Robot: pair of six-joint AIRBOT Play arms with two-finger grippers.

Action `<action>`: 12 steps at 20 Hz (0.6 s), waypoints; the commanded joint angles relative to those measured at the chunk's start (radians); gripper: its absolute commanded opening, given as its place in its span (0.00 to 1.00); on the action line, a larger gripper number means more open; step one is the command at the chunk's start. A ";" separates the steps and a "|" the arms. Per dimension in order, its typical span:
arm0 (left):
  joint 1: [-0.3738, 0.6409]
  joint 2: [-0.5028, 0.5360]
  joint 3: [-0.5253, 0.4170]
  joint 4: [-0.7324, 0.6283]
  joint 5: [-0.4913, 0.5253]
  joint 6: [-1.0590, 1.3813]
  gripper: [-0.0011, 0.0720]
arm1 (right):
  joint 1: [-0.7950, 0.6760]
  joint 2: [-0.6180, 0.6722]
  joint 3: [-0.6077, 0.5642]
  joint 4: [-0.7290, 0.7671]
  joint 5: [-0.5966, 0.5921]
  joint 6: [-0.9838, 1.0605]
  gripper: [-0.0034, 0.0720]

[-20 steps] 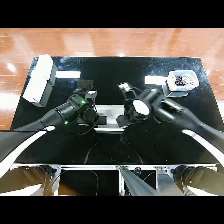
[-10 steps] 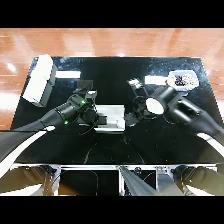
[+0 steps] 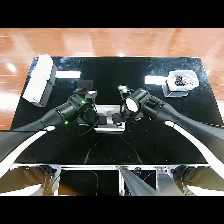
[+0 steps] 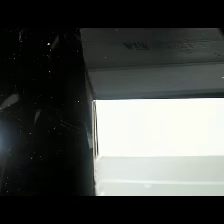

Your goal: Fold the box and place the chain.

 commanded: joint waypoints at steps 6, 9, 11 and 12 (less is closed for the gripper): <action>0.000 0.000 0.000 0.001 -0.001 0.000 0.04 | 0.001 -0.069 0.008 0.000 -0.037 0.040 0.50; 0.000 0.000 0.000 0.001 -0.004 0.000 0.04 | 0.001 -0.095 0.008 -0.003 -0.035 0.048 0.50; 0.000 0.000 0.000 0.001 -0.004 0.000 0.04 | 0.001 -0.105 0.008 -0.005 -0.035 0.049 0.50; 0.000 0.000 0.000 0.001 -0.004 0.000 0.04 | 0.001 -0.108 0.008 -0.006 -0.035 0.048 0.50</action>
